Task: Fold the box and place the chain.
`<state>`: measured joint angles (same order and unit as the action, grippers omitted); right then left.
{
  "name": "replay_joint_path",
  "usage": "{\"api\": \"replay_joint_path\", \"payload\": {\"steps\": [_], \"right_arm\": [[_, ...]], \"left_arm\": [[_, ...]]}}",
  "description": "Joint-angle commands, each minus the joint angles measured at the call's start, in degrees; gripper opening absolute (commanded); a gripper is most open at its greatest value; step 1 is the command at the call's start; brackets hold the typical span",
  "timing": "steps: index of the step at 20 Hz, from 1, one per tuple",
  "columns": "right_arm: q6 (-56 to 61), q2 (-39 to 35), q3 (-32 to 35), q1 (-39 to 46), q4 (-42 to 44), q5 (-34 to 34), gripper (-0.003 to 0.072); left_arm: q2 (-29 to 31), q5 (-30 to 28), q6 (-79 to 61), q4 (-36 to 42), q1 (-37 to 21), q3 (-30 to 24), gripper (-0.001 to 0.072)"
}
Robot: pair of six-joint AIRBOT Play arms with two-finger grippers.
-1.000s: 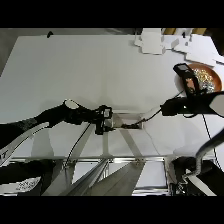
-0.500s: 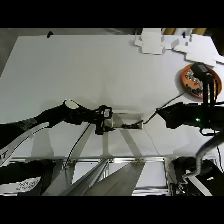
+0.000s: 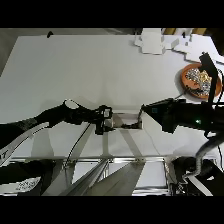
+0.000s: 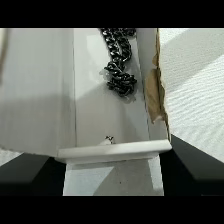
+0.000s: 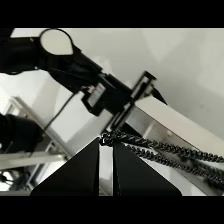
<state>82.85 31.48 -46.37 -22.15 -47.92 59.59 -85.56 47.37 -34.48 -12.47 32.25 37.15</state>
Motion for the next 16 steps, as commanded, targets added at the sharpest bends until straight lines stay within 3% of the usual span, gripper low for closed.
{"api": "replay_joint_path", "payload": {"steps": [1,10,13,16], "right_arm": [[0.2,2.0,-0.1,-4.7,-2.7,-3.5,0.0021],[10.1,15.3,-0.1,-12.7,-19.6,1.1,0.0023],[10.5,15.3,-0.1,-13.7,-23.2,-2.7,0.0021],[17.2,11.8,-0.4,-11.4,-34.1,-2.6,0.0021]], "left_arm": [[0.0,0.0,0.0,0.0,0.0,0.0,0.0171],[0.0,0.0,0.0,0.0,0.0,0.0,0.0171],[0.0,0.0,0.0,0.0,0.0,0.0,0.0171],[0.0,0.0,0.0,0.0,0.0,0.0,0.0171]]}}
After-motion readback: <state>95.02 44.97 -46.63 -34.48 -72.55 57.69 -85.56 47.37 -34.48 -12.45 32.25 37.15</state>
